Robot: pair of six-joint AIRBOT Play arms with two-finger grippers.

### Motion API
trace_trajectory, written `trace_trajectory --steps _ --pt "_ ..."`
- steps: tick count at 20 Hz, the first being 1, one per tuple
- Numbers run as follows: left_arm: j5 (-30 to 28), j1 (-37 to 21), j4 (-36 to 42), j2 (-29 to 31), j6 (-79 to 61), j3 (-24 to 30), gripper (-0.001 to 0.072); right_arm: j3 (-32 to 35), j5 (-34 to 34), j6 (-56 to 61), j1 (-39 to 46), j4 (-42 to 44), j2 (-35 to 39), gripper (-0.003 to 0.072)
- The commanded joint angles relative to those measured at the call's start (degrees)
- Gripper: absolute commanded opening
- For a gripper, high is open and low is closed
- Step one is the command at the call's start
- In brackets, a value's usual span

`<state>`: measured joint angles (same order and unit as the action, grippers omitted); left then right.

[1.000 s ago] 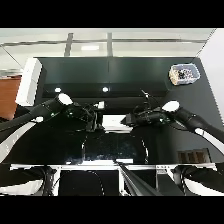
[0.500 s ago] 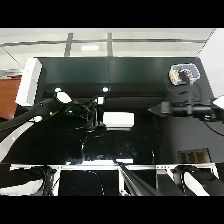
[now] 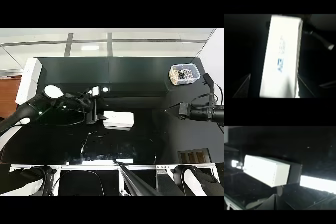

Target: Fold the box and place the chain.

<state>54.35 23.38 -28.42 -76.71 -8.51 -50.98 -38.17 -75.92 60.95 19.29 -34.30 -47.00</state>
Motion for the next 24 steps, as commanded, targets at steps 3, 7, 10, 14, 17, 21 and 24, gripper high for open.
trace_trajectory --steps 3,7,10,14,17,21,24 --pt "-0.09 7.56 5.53 -10.19 4.48 -9.46 0.0704 0.0 1.55 -0.33 0.59 -0.31 0.2 0.0016" --pt "1.51 8.31 5.49 -17.42 9.92 -14.08 0.0703 0.0 1.55 -1.75 0.59 -0.28 0.2 0.0016" --pt "3.32 8.31 3.65 -18.25 10.56 -14.21 0.0703 0.0 1.57 -2.89 0.59 -0.28 0.17 0.0015" --pt "5.33 8.35 1.11 -18.25 12.79 -14.45 0.0703 0.0 1.62 -3.8 0.59 -0.28 0.2 0.0016" --pt "6.78 8.33 -1.57 -18.25 13.79 -14.45 0.0702 0.0 1.62 -4.04 0.59 -0.28 0.2 0.0016" --pt "7.76 8.37 -1.57 -18.23 13.94 -14.45 0.0702 0.0 1.62 -4.09 0.59 -0.28 0.17 0.0016" --pt "7.85 8.37 -1.92 -18.23 13.92 -14.67 0.0702 0.0 1.6 -4.07 0.59 -0.28 0.2 0.0015"
